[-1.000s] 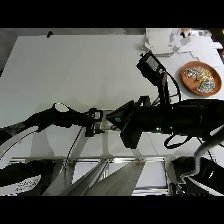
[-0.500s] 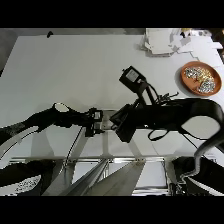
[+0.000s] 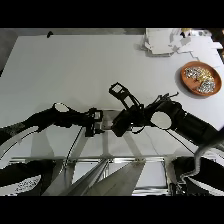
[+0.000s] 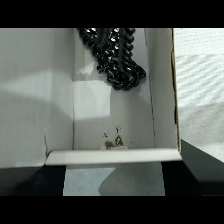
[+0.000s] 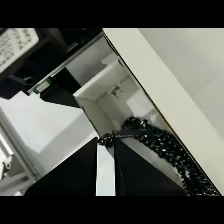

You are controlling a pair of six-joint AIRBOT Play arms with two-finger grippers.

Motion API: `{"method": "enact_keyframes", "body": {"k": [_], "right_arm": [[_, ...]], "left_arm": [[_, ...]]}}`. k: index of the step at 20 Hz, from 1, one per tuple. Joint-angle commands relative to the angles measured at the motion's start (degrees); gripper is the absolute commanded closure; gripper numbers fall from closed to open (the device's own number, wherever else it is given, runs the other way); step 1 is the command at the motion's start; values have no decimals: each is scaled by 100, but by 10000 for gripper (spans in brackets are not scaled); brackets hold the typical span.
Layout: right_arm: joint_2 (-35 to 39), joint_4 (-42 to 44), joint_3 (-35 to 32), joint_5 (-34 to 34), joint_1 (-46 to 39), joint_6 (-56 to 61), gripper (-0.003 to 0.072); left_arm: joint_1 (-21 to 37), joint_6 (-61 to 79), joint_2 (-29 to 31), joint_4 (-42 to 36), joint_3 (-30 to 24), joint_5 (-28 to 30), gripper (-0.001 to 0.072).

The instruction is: Fold the box and place the chain.

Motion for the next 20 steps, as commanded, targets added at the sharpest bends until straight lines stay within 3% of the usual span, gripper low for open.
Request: {"method": "enact_keyframes", "body": {"k": [1, 5, 10, 13, 15, 16, 20], "right_arm": [[-81, -13, -31, -31, 0, 20, 542], [542, -57, 170, 313, -308, 20, 542], [1357, -822, 354, 931, -1873, 57, 544], [1099, -1158, 308, 1198, -2975, 61, 540], [737, -1158, 256, 1200, -3469, 57, 402], [483, -1158, 247, 1220, -3652, 46, 382], [-595, -1375, 247, 1152, -3825, 33, 385]], "left_arm": [[0, 2, 2, 2, -2, 0, 696], [0, 2, 2, 2, -2, 0, 696], [0, 2, 2, 2, -2, 0, 696], [0, 2, 2, 0, -2, 0, 696], [0, 2, 2, 2, -2, 0, 696], [0, 2, 2, 2, -2, 0, 696], [0, 2, 2, 2, -2, 0, 696]]}}
